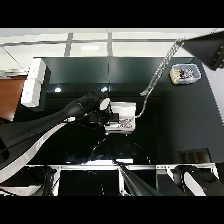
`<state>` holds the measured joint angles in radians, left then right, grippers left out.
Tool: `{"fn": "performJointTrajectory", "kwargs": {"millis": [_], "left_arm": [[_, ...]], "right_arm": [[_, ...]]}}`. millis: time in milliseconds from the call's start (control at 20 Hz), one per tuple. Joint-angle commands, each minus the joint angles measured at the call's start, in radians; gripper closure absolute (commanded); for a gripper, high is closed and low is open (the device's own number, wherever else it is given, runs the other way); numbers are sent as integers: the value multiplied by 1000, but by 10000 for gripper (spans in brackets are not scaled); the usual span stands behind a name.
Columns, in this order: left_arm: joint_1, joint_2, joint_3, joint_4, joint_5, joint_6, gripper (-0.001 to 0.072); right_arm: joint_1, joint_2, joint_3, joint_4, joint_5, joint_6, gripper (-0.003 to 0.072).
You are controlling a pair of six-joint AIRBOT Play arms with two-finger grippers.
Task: Fold the box and place the chain.
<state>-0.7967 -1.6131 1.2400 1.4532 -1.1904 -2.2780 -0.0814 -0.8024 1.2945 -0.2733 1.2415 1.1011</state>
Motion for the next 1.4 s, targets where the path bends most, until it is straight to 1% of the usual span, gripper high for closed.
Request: {"fn": "performJointTrajectory", "kwargs": {"millis": [0, 150, 250, 350, 450, 550, 650, 700, 800, 900, 1050, 1100, 1150, 1200, 1350], "left_arm": [[1, 0, 1, 0, 0, 0, 684], [1, 0, 1, 0, 0, 0, 684], [1, 0, 1, 0, 0, 0, 684], [1, 0, 1, 0, 0, 0, 684], [1, 0, 1, 0, 0, 0, 684], [1, 0, 1, 0, 0, 0, 684], [1, 0, 1, 0, 1, 0, 684], [1, 0, 1, 0, 1, 0, 684], [1, 0, 1, 0, 0, 0, 684], [1, 0, 1, 0, 0, 0, 684], [1, 0, 1, 1, 1, 0, 684], [1, 0, 1, 1, 0, 0, 684], [1, 0, 1, 1, 1, 0, 684], [1, 0, 1, 1, 3, 0, 684], [1, 0, 1, 0, 4, 0, 684]], "right_arm": [[24, 3, 0, 128, -16, -32, 679], [100, 0, 0, 98, -42, -31, 679], [162, -8, -1, -16, -47, 19, 678], [223, -20, -6, -185, -34, 86, 677], [285, -28, -58, -329, -29, 139, 677], [348, -34, -169, -433, -42, 207, 677], [392, -44, -298, -468, -96, 229, 677], [402, -53, -360, -493, -141, 236, 677], [398, -80, -452, -510, -223, 268, 677], [402, -119, -496, -503, -247, 279, 677], [416, -178, -504, -494, -250, 279, 675], [421, -188, -504, -489, -253, 280, 662], [420, -192, -504, -490, -257, 280, 519], [417, -191, -503, -494, -255, 279, 463], [346, -191, -503, -516, -212, 278, 465]]}}
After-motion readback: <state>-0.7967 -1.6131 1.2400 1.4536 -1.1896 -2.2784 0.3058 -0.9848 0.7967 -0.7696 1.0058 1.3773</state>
